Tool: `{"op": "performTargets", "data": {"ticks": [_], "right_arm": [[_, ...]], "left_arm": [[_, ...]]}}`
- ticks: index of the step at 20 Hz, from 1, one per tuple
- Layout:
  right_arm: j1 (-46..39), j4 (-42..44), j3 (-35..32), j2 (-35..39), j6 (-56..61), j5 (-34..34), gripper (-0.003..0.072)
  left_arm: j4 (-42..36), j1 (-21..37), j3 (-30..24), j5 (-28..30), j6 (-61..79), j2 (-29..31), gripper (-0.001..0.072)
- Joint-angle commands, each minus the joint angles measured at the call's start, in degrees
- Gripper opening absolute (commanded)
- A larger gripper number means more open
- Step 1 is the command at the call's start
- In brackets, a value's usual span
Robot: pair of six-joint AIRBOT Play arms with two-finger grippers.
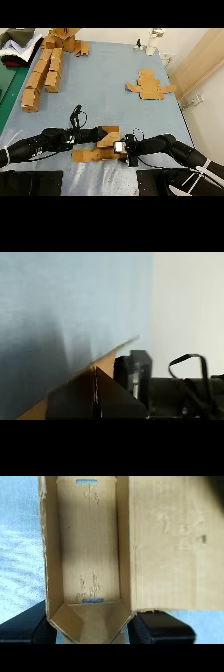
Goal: Fold the box.
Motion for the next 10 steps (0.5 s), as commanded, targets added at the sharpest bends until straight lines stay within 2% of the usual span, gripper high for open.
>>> {"op": "performTargets", "data": {"ticks": [1,5,10], "right_arm": [[0.0,0.0,0.0,0.0,0.0,0.0,0.054],[0.0,0.0,0.0,0.0,0.0,0.0,0.054],[0.0,0.0,0.0,0.0,0.0,0.0,0.054]], "left_arm": [[15.8,2.6,0.1,-6.4,-13.3,-2.9,0.0011],[17.9,2.6,0.1,-8.1,-15.0,-6.3,0.0011],[18.5,4.4,0.1,-8.7,-14.8,-6.9,0.0011]]}}
